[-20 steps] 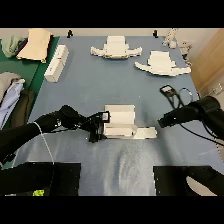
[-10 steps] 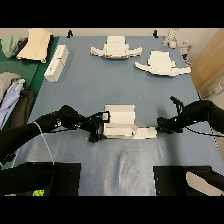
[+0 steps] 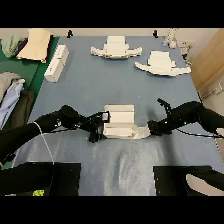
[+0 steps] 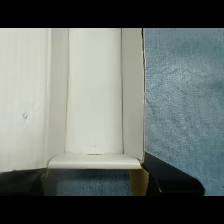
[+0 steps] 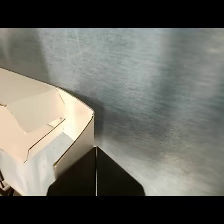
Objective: Fold the box.
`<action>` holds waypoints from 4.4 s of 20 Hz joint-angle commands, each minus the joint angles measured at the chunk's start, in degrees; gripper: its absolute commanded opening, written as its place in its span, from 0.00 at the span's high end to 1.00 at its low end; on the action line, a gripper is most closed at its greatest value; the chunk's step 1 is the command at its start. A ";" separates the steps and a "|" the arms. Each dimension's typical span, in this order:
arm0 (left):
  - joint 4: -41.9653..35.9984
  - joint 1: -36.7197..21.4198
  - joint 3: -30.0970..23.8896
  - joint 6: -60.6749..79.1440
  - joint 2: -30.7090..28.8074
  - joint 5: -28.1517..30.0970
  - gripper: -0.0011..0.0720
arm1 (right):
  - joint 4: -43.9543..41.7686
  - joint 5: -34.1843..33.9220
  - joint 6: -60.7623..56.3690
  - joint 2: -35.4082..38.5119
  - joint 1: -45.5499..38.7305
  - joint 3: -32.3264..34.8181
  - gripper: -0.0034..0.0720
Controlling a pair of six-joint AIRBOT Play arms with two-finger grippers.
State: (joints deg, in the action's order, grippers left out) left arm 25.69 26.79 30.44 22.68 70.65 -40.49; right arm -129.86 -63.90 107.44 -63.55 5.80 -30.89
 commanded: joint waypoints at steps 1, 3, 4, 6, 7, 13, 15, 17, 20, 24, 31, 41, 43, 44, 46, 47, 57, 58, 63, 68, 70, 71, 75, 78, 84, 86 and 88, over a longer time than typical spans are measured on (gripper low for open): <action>-0.04 0.00 0.04 0.00 0.00 0.00 0.31 | -1.31 0.33 0.22 0.07 1.36 0.02 0.95; -0.04 0.00 0.04 0.00 0.00 0.00 0.31 | -1.33 0.13 0.22 0.46 1.36 0.00 0.95; -0.04 0.00 0.04 0.00 0.00 0.00 0.31 | -1.36 -0.07 0.22 0.87 1.36 0.00 0.95; -0.02 0.00 0.04 0.00 0.00 -0.02 0.31 | -1.42 -0.35 0.20 2.01 1.36 0.00 0.95; -0.04 0.00 0.04 0.00 0.00 0.00 0.31 | -1.42 -0.59 0.20 2.64 1.36 0.00 0.95; -0.04 0.00 0.04 0.00 0.00 0.00 0.31 | -1.55 -1.57 0.17 4.28 1.36 0.02 0.95; -0.04 0.00 0.04 0.00 0.00 0.00 0.31 | -1.84 -1.51 0.15 4.28 1.49 0.02 0.95; -0.04 0.00 0.04 0.00 0.00 0.00 0.31 | -3.30 -1.51 0.15 4.28 1.60 0.02 0.85; -0.04 0.00 0.04 0.00 0.00 0.00 0.31 | -4.35 -0.98 0.15 4.33 4.07 -0.63 0.64; -0.04 0.00 0.04 0.00 0.00 0.00 0.31 | -4.28 -0.83 0.11 4.33 8.13 -3.89 0.55; -0.04 0.00 0.04 0.00 0.00 0.00 0.31 | -1.75 7.52 -6.51 4.09 14.05 -4.90 0.36; -0.02 0.00 0.04 0.00 0.00 0.00 0.31 | 39.12 2.73 -55.56 -5.73 37.16 -19.30 0.41; -0.04 0.00 0.04 0.00 0.00 0.00 0.31 | 42.60 -0.07 -59.47 -9.07 39.80 -22.36 0.41; -0.02 0.00 0.04 0.00 0.00 -0.02 0.31 | 43.25 -0.66 -60.72 -10.51 40.83 -23.45 0.41; -0.04 0.00 0.04 -0.02 0.00 0.00 0.31 | 44.74 -2.49 -63.98 -12.90 42.29 -24.63 0.41; -0.04 0.00 0.04 0.00 0.00 0.00 0.31 | 45.07 -3.02 -65.20 -13.73 42.75 -24.72 0.41; -0.04 0.00 0.04 0.00 0.00 0.00 0.31 | 44.76 -3.10 -66.45 -15.41 43.17 -24.74 0.66; -0.02 0.00 0.04 0.00 0.00 -0.02 0.31 | 44.48 -3.69 -66.45 -15.41 43.15 -24.74 0.34; -0.04 0.00 0.04 0.00 0.00 -0.02 0.31 | 44.63 -5.16 -66.45 -15.41 43.12 -24.74 0.34; -0.04 0.00 0.04 0.00 0.00 0.00 0.31 | 44.57 -5.09 -66.25 -15.41 43.12 -24.74 0.89; -0.04 0.00 0.04 0.00 0.00 0.00 0.31 | 44.39 -5.16 -66.25 -15.41 43.12 -24.74 0.14; -0.02 0.00 0.04 0.00 0.00 0.00 0.31 | 44.37 -5.18 -66.25 -15.41 43.10 -24.74 0.14; -0.04 0.00 0.04 0.00 0.00 0.00 0.31 | 43.41 -6.29 -64.46 -14.32 43.10 -25.99 0.17; -0.04 0.00 0.04 0.00 0.00 -0.02 0.31 | 44.04 -13.25 -61.90 -10.82 43.08 -30.05 0.17; -0.04 0.00 0.04 0.00 0.00 0.00 0.31 | 60.52 -21.59 -58.93 -1.33 40.02 -32.17 0.74; -0.04 0.00 0.04 0.00 0.00 -0.02 0.31 | 56.08 -18.40 -51.89 -3.52 31.45 -30.51 0.88; -0.04 0.00 0.04 0.00 0.00 0.00 0.31 | 43.08 -10.29 -42.34 -8.39 20.55 -29.44 0.95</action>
State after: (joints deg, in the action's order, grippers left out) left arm 25.65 26.81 30.46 22.70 70.65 -40.51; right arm -77.25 -80.93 54.00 -68.82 37.10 -61.43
